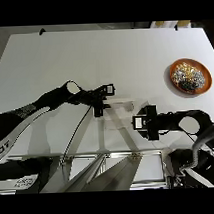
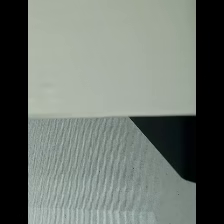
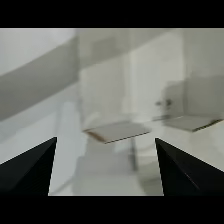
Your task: Fold the box and place the chain.
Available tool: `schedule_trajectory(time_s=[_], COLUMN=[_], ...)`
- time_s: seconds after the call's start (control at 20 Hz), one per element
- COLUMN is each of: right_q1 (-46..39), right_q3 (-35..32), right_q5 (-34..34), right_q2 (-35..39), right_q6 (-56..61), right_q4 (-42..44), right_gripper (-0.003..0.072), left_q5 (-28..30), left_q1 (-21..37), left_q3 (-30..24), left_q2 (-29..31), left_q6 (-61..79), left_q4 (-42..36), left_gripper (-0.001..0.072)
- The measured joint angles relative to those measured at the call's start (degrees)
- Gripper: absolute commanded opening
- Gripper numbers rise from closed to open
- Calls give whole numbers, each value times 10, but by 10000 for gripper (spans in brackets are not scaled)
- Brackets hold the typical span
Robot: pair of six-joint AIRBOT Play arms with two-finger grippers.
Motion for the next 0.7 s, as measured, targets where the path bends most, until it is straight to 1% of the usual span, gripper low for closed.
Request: schedule_trajectory(time_s=[0.15, 0.45, 0.7], right_q1=[16, 40, 54], right_q3=[-19, -54, -73], right_q5=[-60, -92, -149], right_q2=[0, 0, -20], right_q6=[-16, -26, -28], right_q4=[-5, -7, -7], right_gripper=[694, 693, 692], left_q5=[0, -1, -2], left_q1=[0, 0, 0], left_q3=[0, 0, 0], left_q2=[0, 0, 0], left_q6=[0, 0, 0], left_q4=[0, 0, 0], left_gripper=[9, 9, 9])
